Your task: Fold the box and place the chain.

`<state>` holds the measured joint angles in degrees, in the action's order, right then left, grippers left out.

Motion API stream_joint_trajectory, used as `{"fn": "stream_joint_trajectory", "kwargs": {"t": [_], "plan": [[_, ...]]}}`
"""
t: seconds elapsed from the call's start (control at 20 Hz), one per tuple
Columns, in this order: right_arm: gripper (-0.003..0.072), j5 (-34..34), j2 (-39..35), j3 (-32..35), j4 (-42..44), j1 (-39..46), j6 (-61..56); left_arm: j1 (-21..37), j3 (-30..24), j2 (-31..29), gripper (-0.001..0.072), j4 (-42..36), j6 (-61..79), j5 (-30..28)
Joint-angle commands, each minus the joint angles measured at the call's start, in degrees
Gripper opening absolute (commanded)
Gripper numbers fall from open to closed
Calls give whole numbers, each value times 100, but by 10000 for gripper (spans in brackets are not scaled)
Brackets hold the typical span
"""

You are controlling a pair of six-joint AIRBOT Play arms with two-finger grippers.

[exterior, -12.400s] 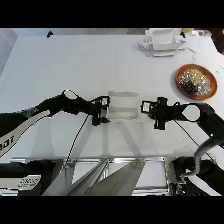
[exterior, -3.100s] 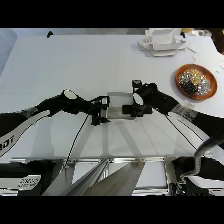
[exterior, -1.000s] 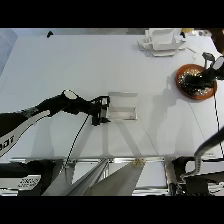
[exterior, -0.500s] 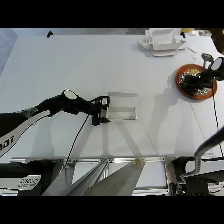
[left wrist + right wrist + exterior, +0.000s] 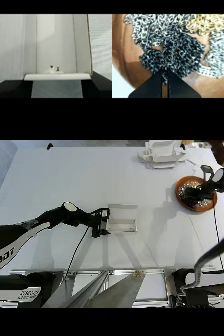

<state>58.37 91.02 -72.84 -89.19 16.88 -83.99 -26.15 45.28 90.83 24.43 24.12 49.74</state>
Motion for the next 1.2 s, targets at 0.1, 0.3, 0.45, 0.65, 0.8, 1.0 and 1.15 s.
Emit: {"fn": "stream_joint_trajectory", "kwargs": {"t": [0.1, 0.3, 0.45, 0.65, 0.8, 1.0, 1.15], "plan": [[15, 323, -1047, -2, 170, -4, 306, 0, -2, 0, 71, 0, 0, -2], [15, 791, -2393, 0, 1519, -4, 704, 0, -2, 0, 71, 2, 0, -2], [15, 1316, -3263, 0, 2559, -4, 1064, 0, -2, 0, 71, 0, 0, -2], [15, 2052, -4146, 0, 3580, -243, 1272, 0, -2, 0, 71, 2, 0, -2], [15, 2337, -4533, 0, 3694, -857, 1274, 0, -2, 0, 71, 2, 0, -2], [15, 2376, -4642, 4, 3696, -1864, 1270, 0, -2, 0, 71, 2, 0, -2], [15, 2184, -4638, 55, 3694, -2614, 1268, 0, -2, 0, 71, 2, 0, -2]]}}
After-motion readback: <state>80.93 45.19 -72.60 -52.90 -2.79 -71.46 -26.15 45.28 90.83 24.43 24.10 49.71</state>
